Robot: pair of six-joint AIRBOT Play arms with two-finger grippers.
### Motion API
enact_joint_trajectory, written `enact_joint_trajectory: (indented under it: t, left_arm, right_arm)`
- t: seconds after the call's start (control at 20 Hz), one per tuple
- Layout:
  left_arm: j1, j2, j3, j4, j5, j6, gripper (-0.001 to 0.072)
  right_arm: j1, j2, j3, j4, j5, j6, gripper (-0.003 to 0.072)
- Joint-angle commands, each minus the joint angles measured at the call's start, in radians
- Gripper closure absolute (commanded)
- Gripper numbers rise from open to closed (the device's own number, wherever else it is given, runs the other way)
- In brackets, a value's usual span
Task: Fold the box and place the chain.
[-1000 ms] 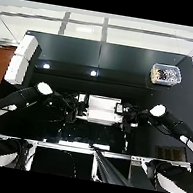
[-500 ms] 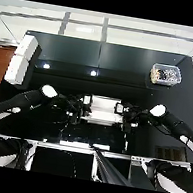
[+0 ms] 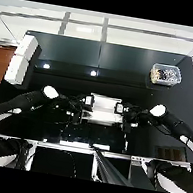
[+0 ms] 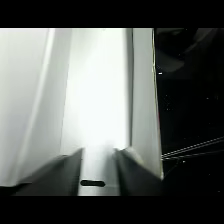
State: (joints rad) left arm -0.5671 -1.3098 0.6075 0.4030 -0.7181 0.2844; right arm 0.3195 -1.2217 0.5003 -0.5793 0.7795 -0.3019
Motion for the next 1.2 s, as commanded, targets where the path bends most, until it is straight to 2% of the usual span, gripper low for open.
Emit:
enact_joint_trajectory:
  t: [0.0, 0.05, 0.15, 0.2, 0.3, 0.35, 0.5, 0.6, 0.75, 0.9, 1.0, 1.15]
  left_arm:
    - [-0.001, 0.0, 0.001, 0.003, 0.005, 0.0, 0.036]
    - [-0.001, 0.0, 0.001, 0.003, 0.005, 0.0, 0.0363]
    - [-0.001, 0.0, 0.001, 0.003, 0.005, -0.002, 0.0606]
    - [-0.001, 0.0, 0.001, 0.003, 0.005, -0.003, 0.0575]
    - [0.0, 0.0, 0.001, 0.003, 0.004, -0.005, 0.0194]
    - [0.001, 0.001, 0.001, 0.004, 0.004, -0.006, 0.0258]
    - [0.021, 0.024, 0.001, 0.057, -0.002, -0.108, 0.0679]
    - [0.058, 0.08, 0.001, 0.167, -0.027, -0.303, 0.0686]
    - [0.136, 0.224, 0.001, 0.401, -0.047, -0.625, 0.0686]
    - [0.264, 0.36, 0.0, 0.566, -0.128, -0.814, 0.0686]
    - [0.372, 0.389, -0.006, 0.615, -0.148, -1.085, 0.0686]
    - [0.541, 0.345, -0.038, 0.599, -0.229, -1.505, 0.0685]
  right_arm:
    - [0.0, -0.001, 0.0, -0.001, 0.001, -0.001, 0.0553]
    - [0.0, 0.0, 0.0, -0.001, 0.001, -0.001, 0.0553]
    - [0.0, -0.001, 0.0, -0.001, 0.001, -0.001, 0.0553]
    - [0.0, 0.0, 0.0, -0.001, 0.001, -0.001, 0.0553]
    - [0.0, 0.0, 0.0, -0.001, 0.001, -0.001, 0.0552]
    - [0.0, -0.001, 0.0, -0.001, 0.001, -0.001, 0.0552]
    - [0.0, -0.001, 0.0, -0.001, 0.001, -0.001, 0.0553]
    - [0.0, 0.0, 0.0, -0.001, 0.001, -0.001, 0.0553]
    - [0.0, -0.001, 0.0, -0.001, 0.002, -0.001, 0.0553]
    - [0.0, -0.001, 0.0, -0.001, 0.001, -0.001, 0.0553]
    - [0.0, 0.0, 0.0, -0.001, 0.001, -0.001, 0.0553]
    - [0.0, 0.0, 0.0, -0.002, 0.001, -0.001, 0.0552]
